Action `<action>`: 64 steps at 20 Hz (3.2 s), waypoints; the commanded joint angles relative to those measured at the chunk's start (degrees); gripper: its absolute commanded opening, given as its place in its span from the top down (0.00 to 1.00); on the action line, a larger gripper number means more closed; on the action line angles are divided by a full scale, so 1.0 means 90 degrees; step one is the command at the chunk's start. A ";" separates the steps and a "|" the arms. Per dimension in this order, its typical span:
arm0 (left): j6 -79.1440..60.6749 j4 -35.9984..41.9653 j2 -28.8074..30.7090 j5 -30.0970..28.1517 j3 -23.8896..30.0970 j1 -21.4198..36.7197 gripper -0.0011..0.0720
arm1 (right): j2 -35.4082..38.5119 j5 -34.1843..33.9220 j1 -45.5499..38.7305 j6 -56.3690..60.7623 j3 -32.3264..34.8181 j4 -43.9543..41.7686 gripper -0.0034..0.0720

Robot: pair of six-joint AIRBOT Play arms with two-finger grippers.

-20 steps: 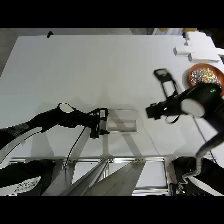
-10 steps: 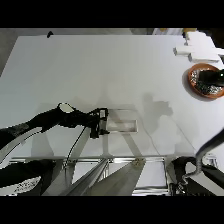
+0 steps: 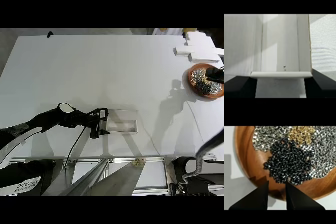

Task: Fold the box and place the chain.

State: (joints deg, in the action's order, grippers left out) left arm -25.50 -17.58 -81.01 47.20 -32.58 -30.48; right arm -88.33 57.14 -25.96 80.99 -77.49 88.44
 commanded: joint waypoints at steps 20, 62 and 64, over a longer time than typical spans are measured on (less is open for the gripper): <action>-0.0002 0.0000 0.0000 -0.0002 -0.0002 0.0002 0.64 | -0.1168 -0.0401 -0.0583 -0.0002 -0.0199 -0.0403 0.64; -0.0002 0.0000 0.0000 0.0000 -0.0002 0.0002 0.64 | 0.5445 0.3417 0.3065 -0.0554 -0.0194 -0.3099 0.94; -0.0002 0.0000 0.0000 -0.0002 -0.0002 0.0002 0.64 | 0.5447 0.3400 0.3502 -0.0554 -0.0192 -0.3101 0.94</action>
State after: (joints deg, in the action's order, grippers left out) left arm -25.50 -17.56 -81.01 47.20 -32.58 -30.50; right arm -40.10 87.02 0.03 76.01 -79.24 61.28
